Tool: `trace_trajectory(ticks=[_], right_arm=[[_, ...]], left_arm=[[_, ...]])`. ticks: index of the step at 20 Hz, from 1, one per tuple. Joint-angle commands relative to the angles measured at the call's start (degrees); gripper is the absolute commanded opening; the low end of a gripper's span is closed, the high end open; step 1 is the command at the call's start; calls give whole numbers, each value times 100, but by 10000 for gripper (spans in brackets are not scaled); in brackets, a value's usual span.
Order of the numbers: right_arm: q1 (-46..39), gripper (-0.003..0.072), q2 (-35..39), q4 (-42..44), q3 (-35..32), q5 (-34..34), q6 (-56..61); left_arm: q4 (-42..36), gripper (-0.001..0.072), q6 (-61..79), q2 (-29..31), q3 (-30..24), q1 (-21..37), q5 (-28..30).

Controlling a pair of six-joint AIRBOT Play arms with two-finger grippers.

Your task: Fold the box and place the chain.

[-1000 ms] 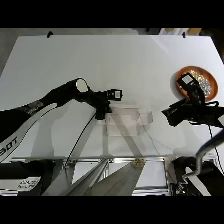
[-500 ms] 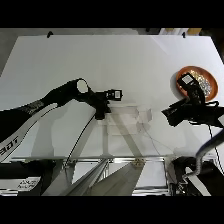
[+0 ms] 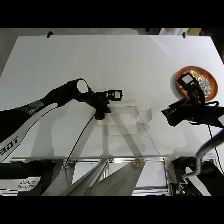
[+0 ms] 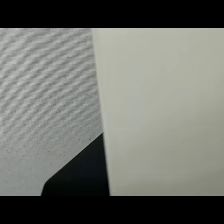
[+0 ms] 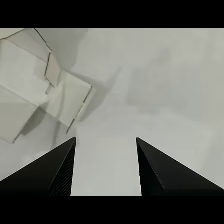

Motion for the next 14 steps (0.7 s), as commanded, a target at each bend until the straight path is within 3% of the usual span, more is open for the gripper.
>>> trace_trajectory(ticks=[1,2,4,6,10,14], right_arm=[[4,397,2,575,0,-2,-369],[4,390,0,741,0,0,-557],[66,145,-17,1003,0,37,-1200],[367,39,-162,1029,0,138,-1996],[1462,21,-704,951,-181,24,-3366],[2660,20,-1078,-219,-328,-280,-3609]], left_arm=[[7,15,0,2,0,4,0],[7,15,0,2,0,4,-11],[7,15,0,2,0,4,-15],[7,15,0,2,0,4,-17],[7,15,0,0,-2,4,-15],[7,15,0,2,0,4,-15]])
